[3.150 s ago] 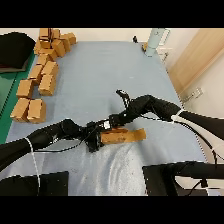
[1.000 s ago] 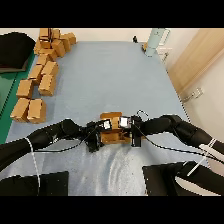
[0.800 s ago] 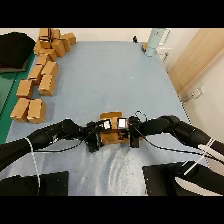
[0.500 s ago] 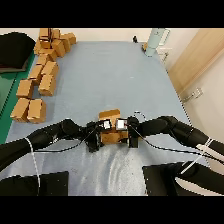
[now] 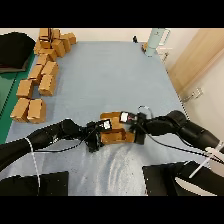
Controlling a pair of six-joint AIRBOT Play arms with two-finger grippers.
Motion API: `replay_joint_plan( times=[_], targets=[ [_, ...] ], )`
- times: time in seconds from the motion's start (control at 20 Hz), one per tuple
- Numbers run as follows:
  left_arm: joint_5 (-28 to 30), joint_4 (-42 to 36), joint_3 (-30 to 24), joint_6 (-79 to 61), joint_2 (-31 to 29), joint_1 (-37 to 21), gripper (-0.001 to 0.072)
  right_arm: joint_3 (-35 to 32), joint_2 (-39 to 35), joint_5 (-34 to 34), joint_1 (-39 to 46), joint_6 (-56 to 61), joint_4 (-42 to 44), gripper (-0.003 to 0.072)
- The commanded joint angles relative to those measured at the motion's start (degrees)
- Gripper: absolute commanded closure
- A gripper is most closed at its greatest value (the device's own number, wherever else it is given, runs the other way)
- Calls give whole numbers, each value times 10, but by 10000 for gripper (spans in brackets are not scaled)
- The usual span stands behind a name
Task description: Fold the box.
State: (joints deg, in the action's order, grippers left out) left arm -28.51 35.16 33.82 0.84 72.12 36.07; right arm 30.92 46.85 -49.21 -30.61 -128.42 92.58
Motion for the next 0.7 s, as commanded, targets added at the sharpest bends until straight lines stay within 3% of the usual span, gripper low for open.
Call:
replay_joint_plan(
  times=[0.0, 0.1, 0.25, 0.4, 0.5, 0.65],
  targets=[
    [0, 0, 0, 0, 0, 0, 257, 28, -65, -162, 23, 462, -371, 676],
    [0, 0, 0, 0, 0, 0, 257, 16, -69, -162, 96, 535, -324, 682],
    [0, 0, 0, 0, 0, 0, 257, -9, -18, -122, 202, 504, -47, 683],
    [0, 0, 0, 1, 0, 0, 257, -31, 32, -62, 209, 372, 188, 683],
    [0, 0, 0, 0, 0, 0, 257, -33, 58, -59, 192, 327, 240, 682],
    [0, 0, 0, 0, 0, 0, 257, -33, 63, -35, 158, 317, 243, 683]
  ],
)
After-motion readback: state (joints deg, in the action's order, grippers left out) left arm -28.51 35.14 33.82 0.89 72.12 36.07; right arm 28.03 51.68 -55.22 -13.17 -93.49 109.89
